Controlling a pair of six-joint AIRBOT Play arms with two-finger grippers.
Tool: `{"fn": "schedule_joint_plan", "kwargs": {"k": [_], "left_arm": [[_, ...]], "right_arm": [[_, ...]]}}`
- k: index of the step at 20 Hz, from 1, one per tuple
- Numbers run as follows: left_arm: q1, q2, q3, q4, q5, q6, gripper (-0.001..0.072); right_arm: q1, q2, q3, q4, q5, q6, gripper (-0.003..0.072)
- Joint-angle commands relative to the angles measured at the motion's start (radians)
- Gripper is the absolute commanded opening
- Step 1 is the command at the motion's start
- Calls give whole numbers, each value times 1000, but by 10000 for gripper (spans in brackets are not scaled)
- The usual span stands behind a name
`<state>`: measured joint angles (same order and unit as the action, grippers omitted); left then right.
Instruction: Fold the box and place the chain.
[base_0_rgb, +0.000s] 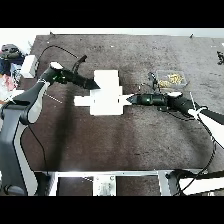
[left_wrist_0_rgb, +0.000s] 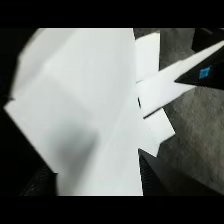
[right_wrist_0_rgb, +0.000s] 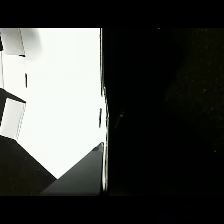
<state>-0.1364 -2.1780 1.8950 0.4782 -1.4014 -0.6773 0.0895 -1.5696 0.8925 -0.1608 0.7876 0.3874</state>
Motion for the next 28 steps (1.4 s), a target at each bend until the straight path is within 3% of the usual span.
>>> {"fn": "schedule_joint_plan", "kwargs": {"k": [1,2,5,6,8,9,11,14,16,17,18,25,28], "left_arm": [[-8,-8,1,-16,-38,34,560],[-8,-8,1,-13,-41,37,526],[-7,-8,1,-9,-49,51,522],[-7,-8,1,-10,-50,54,427],[-7,-8,1,-8,-58,74,411],[-7,-8,1,-6,-68,87,316],[-7,-8,1,-6,-68,104,254],[-7,-8,1,-7,-69,146,15],[-7,-8,1,-7,-72,198,14],[-7,-8,1,-7,-81,241,13],[-7,-8,1,-7,-84,276,13],[-7,-8,1,-8,-63,779,12],[-7,-8,1,-18,14,891,10]], "right_arm": [[1,0,0,0,1,0,11],[1,0,0,0,0,0,11],[1,0,0,0,1,0,10],[1,0,0,0,1,0,11],[1,0,0,0,0,0,11],[1,0,0,0,-2,0,11],[1,0,0,-1,-2,0,11],[1,0,0,-50,-2,1,12],[0,0,0,-59,-3,1,56],[-3,2,1,-59,-3,1,260],[-10,7,1,-59,-3,1,286],[-159,107,1,-59,-3,1,287],[-195,128,1,-60,-2,1,287]]}}
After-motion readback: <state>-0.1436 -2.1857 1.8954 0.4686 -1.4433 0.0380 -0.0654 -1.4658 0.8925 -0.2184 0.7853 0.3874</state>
